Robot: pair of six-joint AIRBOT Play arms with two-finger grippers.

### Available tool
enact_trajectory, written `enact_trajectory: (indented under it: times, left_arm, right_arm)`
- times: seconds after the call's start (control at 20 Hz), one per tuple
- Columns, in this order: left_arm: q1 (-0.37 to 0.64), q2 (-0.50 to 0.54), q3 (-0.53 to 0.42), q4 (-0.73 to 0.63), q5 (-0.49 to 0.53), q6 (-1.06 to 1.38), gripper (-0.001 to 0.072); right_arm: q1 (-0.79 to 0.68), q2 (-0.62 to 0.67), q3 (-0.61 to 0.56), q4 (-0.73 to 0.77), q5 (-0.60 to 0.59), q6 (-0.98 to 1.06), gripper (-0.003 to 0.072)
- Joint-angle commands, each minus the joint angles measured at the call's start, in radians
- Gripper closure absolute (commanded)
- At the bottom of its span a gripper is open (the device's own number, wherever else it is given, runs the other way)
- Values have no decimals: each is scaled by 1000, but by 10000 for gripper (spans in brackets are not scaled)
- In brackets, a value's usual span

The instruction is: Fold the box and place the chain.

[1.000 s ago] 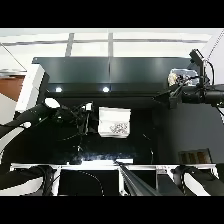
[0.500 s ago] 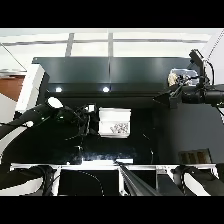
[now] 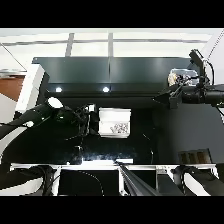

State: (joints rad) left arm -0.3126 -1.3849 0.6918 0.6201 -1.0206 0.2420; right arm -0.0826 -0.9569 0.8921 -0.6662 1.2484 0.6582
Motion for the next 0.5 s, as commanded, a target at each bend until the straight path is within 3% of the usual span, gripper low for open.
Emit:
enact_trajectory:
  times: [0.0, 0.25, 0.45]
  left_arm:
    - [-1, 0, -1, 1, -3, -11, -1]
    - [-21, 2, -1, 5, -2, -11, -1]
    - [-51, 3, -1, 5, 74, -79, -1]
  right_arm:
    - [0, 0, 1, 0, 0, 0, 43]
    - [0, 0, 1, 0, 0, 0, 43]
    - [0, 0, 1, 0, 0, 0, 43]
